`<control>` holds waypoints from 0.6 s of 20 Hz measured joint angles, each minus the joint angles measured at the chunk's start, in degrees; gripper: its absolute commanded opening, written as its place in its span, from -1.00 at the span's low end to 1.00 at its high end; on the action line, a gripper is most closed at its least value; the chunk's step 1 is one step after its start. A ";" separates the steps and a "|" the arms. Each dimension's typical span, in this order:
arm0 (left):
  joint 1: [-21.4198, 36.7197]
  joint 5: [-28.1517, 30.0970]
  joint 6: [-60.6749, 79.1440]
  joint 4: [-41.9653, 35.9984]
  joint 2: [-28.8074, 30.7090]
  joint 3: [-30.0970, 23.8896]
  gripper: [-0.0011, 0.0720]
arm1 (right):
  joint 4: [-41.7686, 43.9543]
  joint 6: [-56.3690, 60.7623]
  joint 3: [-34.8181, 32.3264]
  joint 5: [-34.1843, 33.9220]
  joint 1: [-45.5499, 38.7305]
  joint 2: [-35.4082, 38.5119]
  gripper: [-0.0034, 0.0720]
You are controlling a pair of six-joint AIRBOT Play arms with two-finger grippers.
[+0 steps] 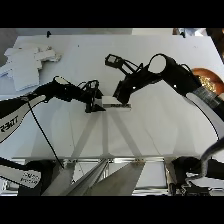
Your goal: Fold the box and place the chain.
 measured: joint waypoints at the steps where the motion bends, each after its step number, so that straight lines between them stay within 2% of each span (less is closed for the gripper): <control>1: 0.00 0.00 0.00 0.00 0.00 0.00 -0.20 | 0.46 -0.02 -0.02 -0.13 -0.04 0.11 -0.60; 2: 0.00 0.00 0.00 0.00 0.00 0.00 -0.20 | 0.37 -0.35 -0.09 -0.31 -0.04 0.13 -0.26; 3: 0.00 0.02 0.00 0.00 0.00 0.00 -0.20 | -0.57 -1.09 -0.20 -0.46 -0.07 0.17 -0.19; 11: 0.00 0.00 0.00 0.00 0.00 0.00 -0.20 | -7.21 -7.41 -2.25 -2.82 -0.07 -1.40 -0.21; 12: 0.00 0.00 0.00 0.00 0.00 0.00 -0.20 | -7.43 -7.76 -2.36 -2.99 -0.07 -1.86 -0.27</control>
